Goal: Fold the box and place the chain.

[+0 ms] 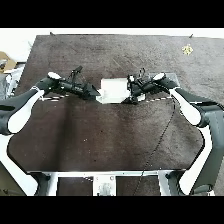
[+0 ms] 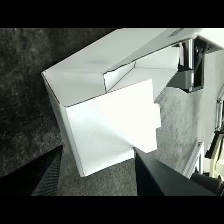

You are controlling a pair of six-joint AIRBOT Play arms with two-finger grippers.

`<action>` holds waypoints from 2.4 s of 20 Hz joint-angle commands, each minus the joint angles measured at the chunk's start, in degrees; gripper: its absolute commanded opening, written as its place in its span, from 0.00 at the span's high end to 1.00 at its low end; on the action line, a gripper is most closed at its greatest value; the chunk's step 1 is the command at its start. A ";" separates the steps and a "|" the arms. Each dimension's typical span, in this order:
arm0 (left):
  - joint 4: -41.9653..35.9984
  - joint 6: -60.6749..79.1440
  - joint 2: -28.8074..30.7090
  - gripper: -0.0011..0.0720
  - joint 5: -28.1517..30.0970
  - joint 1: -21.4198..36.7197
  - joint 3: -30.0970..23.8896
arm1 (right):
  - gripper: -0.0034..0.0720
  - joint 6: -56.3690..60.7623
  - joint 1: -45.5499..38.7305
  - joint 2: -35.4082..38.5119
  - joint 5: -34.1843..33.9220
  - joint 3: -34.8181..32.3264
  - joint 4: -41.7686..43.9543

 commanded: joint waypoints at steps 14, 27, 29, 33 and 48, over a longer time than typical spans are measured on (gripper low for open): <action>24.41 -27.36 0.02 0.42 5.60 -9.81 12.83 | 0.37 0.02 0.00 -0.02 0.00 0.04 0.00; 39.98 -40.85 -0.37 0.42 10.05 -15.32 14.71 | 0.37 0.02 0.00 -0.02 0.00 0.04 0.00; 41.57 -43.08 -0.37 0.42 10.49 -15.78 14.78 | 0.37 0.02 0.00 -0.02 0.00 0.04 0.00; 47.47 -47.98 -1.51 0.42 8.07 -17.31 18.64 | 0.37 0.02 0.00 -0.02 0.00 0.04 0.00; 67.56 -62.55 -13.25 0.49 -10.12 -23.61 37.13 | 0.37 0.02 0.00 -0.02 0.00 0.04 0.00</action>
